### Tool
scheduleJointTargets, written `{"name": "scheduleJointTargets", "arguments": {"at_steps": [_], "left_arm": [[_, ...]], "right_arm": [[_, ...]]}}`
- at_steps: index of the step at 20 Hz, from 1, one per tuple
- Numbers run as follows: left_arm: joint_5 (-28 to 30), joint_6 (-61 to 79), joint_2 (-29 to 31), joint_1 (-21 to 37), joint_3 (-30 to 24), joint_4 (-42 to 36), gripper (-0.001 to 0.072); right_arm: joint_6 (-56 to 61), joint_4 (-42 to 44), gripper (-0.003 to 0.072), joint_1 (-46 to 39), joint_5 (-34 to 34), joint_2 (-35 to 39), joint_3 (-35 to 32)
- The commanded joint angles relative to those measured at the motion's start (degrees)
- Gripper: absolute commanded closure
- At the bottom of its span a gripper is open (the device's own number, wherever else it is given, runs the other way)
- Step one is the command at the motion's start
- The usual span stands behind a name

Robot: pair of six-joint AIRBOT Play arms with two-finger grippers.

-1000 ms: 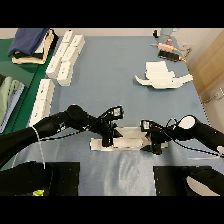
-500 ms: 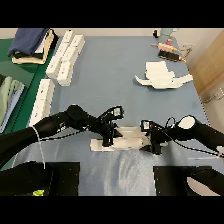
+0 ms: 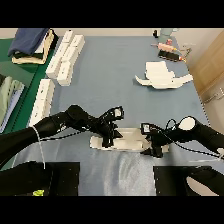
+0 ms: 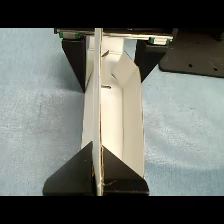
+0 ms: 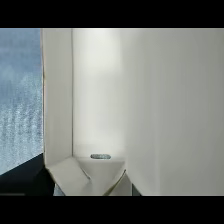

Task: Fold the box.

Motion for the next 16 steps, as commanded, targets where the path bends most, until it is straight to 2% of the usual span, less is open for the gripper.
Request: {"name": "scheduleJointTargets", "arguments": {"at_steps": [1,2,3,16], "left_arm": [[0.22,-0.07,0.07,0.02,0.04,-0.04,0.0693],[0.22,-0.07,0.07,0.02,0.04,-0.04,0.0693],[0.20,-0.07,0.07,0.02,0.04,-0.04,0.0693],[0.22,-0.07,0.07,0.02,0.04,-0.04,0.0693]], "right_arm": [[1.07,0.50,0.0020,-0.07,0.20,1.49,0.20],[1.36,0.52,-0.0026,-0.07,0.39,1.46,0.20],[1.33,0.52,-0.0029,-0.07,0.33,1.46,0.20],[1.18,0.28,-0.0004,-0.07,-3.78,1.36,-2.01]]}}
